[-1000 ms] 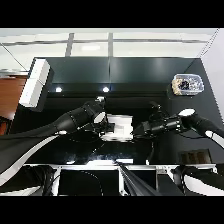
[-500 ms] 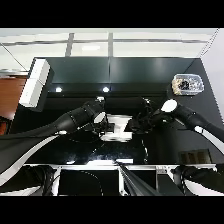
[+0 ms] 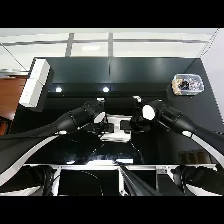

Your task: Fold the box and place the chain.

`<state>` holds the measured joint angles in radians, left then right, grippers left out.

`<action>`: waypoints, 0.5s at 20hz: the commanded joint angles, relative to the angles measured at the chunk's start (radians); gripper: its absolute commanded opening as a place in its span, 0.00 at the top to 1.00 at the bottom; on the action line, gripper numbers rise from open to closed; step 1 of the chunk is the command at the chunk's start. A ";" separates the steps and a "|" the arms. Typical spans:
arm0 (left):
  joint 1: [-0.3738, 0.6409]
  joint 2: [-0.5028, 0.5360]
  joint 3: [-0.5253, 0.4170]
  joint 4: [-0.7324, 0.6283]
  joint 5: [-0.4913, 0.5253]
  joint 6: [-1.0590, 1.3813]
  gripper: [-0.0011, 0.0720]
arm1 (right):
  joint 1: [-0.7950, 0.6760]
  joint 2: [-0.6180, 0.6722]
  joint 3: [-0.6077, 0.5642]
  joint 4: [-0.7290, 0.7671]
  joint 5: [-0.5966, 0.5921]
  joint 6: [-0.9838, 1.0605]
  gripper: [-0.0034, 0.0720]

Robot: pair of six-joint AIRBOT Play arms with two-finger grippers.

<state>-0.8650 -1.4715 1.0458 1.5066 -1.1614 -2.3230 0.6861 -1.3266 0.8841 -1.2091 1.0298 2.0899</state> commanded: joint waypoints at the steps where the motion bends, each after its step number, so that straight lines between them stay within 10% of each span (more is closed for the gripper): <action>1: 0.001 0.000 0.000 0.003 0.001 0.000 0.94 | 0.048 -0.009 0.011 -0.058 0.040 0.151 0.50; 10: 0.000 0.000 0.000 0.003 0.000 0.000 0.94 | 0.085 -0.045 0.014 -0.102 0.039 0.225 0.55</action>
<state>-0.8650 -1.4715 1.0458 1.5097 -1.1610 -2.3230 0.7643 -1.3579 0.8955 -1.2984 1.0657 2.2856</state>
